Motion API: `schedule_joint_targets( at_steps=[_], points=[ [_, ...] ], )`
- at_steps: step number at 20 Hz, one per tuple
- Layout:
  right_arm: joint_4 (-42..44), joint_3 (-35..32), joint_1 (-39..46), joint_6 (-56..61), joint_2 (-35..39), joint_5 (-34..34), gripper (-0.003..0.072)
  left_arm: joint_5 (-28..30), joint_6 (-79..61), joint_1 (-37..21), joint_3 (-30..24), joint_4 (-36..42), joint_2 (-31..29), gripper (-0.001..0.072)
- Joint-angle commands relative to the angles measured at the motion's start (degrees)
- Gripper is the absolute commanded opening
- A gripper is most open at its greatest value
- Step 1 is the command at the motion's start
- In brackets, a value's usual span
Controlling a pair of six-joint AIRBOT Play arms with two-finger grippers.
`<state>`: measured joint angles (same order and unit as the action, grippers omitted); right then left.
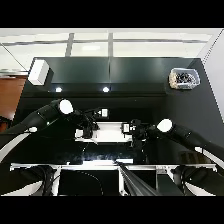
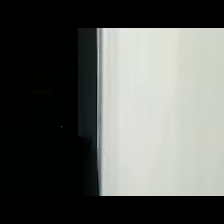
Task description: Fold the box and place the chain.
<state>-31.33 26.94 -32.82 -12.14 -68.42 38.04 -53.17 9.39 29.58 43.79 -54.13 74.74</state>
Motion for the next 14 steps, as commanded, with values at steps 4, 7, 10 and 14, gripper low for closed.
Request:
schedule_joint_targets(
  at_steps=[4,7,10,14],
  points=[
    [-0.46,0.11,-0.52,1.22,-0.17,-1.29,0.0702,0.0,0.02,0.0,0.07,0.0,0.04,0.0029],
    [-0.48,0.2,-0.5,1.44,-0.28,-1.31,0.0702,-0.02,0.02,0.02,0.07,0.02,0.04,0.0029],
    [-0.48,0.2,-0.5,1.44,-0.28,-1.27,0.0702,-0.02,0.02,0.02,0.07,0.04,0.04,0.0029],
    [-0.44,0.2,-0.5,1.7,-0.28,-1.53,0.0702,0.0,0.02,0.02,0.07,0.2,0.04,0.0029]
  ],
)
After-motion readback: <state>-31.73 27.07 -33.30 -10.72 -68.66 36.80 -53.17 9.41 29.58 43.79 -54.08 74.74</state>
